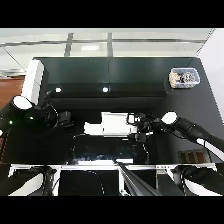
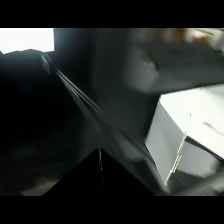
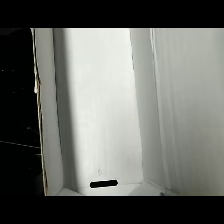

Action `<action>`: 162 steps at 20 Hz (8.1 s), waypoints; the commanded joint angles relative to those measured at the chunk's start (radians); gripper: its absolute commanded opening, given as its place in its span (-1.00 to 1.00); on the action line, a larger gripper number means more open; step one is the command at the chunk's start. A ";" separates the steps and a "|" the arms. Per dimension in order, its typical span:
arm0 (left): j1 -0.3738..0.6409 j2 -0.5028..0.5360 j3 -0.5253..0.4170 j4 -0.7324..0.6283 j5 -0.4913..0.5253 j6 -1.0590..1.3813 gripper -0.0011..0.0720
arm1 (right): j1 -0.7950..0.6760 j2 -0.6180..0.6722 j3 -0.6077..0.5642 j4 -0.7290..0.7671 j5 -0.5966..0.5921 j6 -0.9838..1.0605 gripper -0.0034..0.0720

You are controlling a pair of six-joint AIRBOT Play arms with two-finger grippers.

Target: Fold the box and place the chain.

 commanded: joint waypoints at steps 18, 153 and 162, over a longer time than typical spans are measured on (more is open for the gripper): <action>-0.198 -0.230 -0.045 -0.436 0.063 0.359 -0.88 | 0.001 -0.001 0.000 0.001 0.000 0.000 -0.43; -0.840 -0.362 0.478 0.547 0.028 -0.931 -0.89 | -0.001 0.035 0.014 0.053 0.071 0.211 -0.31; -0.840 -0.362 0.478 0.547 0.027 -0.931 -0.89 | -0.002 0.035 0.014 0.052 0.051 0.257 -0.44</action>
